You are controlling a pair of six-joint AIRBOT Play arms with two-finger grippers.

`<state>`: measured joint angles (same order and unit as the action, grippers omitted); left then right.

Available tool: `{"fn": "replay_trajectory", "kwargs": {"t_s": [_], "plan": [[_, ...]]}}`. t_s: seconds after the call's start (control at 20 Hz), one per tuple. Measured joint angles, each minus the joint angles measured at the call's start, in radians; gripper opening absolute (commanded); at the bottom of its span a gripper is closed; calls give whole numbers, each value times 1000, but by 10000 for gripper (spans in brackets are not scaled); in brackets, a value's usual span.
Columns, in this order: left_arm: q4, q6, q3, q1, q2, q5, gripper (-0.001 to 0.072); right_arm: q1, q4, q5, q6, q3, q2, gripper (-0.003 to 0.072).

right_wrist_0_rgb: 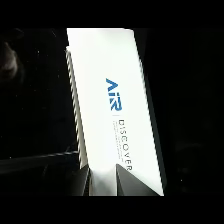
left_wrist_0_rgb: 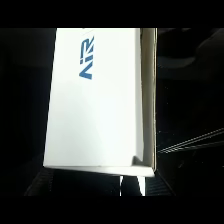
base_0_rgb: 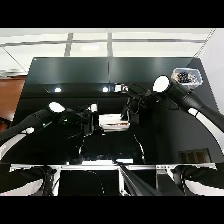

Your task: Fold the box and place the chain.

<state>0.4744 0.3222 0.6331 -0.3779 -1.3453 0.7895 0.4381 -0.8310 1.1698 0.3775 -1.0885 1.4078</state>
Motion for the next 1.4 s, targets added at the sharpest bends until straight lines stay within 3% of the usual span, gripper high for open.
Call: {"fn": "replay_trajectory", "kwargs": {"t_s": [0.85,0.9,1.4], "plan": [[0,0,0,0,0,1,331,26,-60,23,13,0,0,161],[0,0,0,0,0,1,331,26,-60,24,14,0,1,210],[0,0,0,0,0,0,331,34,-68,15,15,13,5,209]]}}
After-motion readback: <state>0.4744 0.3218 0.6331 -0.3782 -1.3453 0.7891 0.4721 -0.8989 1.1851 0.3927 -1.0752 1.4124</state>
